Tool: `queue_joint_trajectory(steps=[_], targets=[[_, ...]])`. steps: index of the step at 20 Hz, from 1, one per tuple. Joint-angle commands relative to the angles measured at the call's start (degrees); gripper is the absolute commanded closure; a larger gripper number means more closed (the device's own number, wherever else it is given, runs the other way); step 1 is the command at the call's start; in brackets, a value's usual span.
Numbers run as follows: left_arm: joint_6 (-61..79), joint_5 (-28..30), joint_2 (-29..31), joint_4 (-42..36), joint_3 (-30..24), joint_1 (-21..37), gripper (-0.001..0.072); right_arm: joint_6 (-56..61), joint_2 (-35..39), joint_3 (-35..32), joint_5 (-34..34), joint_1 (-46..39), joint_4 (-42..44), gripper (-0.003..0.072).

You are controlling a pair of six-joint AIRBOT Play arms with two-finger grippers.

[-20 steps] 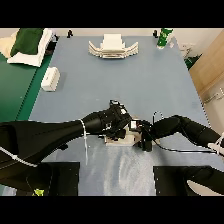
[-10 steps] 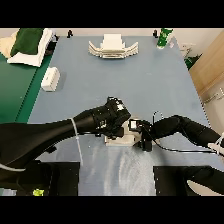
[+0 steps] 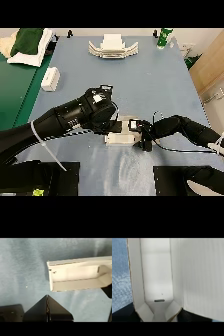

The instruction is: Fold the box.

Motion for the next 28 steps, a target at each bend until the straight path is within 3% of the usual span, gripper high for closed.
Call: queue_joint_trajectory(steps=[1, 4, 7, 9, 12, 13, 14, 15, 19, 21, 23, 28], targets=[[5.11, 4.83, 1.51, -2.12, 0.04, 0.07, 0.0698, 0.00, -0.02, 0.07, 0.02, 0.02, 0.00, 0.0103], [14.25, 8.81, 1.51, -1.92, 0.04, 0.07, 0.0698, 0.00, -0.02, 0.07, 0.00, 0.02, 0.00, 0.0103], [29.29, 8.44, 2.84, -4.37, -1.77, 2.05, 0.0698, 0.00, -0.04, 0.04, 0.00, 0.02, 0.00, 0.0103], [42.27, 12.35, 7.48, -11.58, -8.22, 7.65, 0.0699, 0.00, -0.04, 0.07, 0.02, 0.02, 0.00, 0.0103], [74.97, 14.80, 16.76, -24.52, -20.09, 17.14, 0.0696, 0.00, -0.02, 0.07, 0.00, 0.02, 0.00, 0.0103], [83.41, 14.91, 19.34, -28.59, -23.61, 20.79, 0.0618, -0.02, -0.02, 0.07, 0.00, 0.02, 0.00, 0.0103], [90.40, 15.65, 21.20, -31.65, -26.51, 24.06, 0.0205, -0.02, -0.04, 0.04, 0.02, 0.02, 0.00, 0.0103], [97.53, 17.27, 22.58, -33.81, -29.42, 27.52, 0.0015, 0.00, -0.02, 0.04, 0.02, 0.02, 0.00, 0.0103], [118.27, 22.40, 23.28, -35.56, -37.42, 34.93, 0.0015, -0.02, -0.02, 0.07, 0.02, 0.02, 0.00, 0.0103], [126.44, 29.55, 23.28, -39.19, -41.31, 34.97, 0.0014, 0.00, -0.04, 0.04, 0.02, 0.00, 0.00, 0.0103], [136.58, 35.06, 22.77, -48.19, -44.94, 34.93, 0.0014, 0.00, -0.02, 0.04, 0.00, 0.02, 0.00, 0.0103], [149.96, 39.01, 14.99, -57.90, -46.38, 32.74, 0.0014, 0.00, -0.04, 0.04, 0.02, 0.02, 0.00, 0.0103]])
